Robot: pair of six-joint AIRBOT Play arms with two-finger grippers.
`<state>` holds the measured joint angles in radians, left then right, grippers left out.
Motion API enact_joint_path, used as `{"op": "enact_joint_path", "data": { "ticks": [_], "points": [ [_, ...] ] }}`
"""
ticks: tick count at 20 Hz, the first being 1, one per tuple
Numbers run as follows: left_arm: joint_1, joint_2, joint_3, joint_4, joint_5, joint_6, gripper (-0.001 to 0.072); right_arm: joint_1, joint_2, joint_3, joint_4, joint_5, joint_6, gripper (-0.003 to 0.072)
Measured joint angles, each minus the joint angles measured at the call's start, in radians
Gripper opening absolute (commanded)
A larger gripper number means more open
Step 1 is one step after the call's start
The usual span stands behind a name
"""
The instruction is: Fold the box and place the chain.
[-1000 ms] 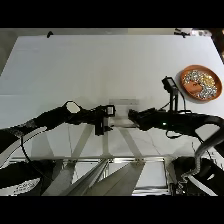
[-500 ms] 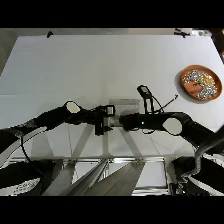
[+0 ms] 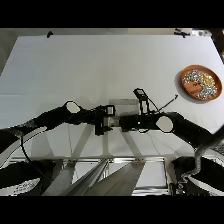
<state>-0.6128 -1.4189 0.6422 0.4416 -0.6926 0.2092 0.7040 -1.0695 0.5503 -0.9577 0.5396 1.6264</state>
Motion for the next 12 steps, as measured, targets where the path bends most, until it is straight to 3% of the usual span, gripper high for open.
{"op": "enact_joint_path", "data": {
  "ticks": [4,6,12],
  "points": [
    [0.0,0.0,0.0,0.0,0.0,0.0,0.0372,0.0,0.017,0.0,-0.003,-0.003,0.0,0.0159],
    [0.0,0.0,0.0,0.0,0.0,0.0,0.0372,0.0,0.024,0.0,-0.005,-0.003,-0.001,0.035],
    [0.0,0.0,0.0,0.0,0.0,0.0,0.0372,0.0,0.031,0.0,-0.007,-0.003,-0.003,0.035]
  ]
}}
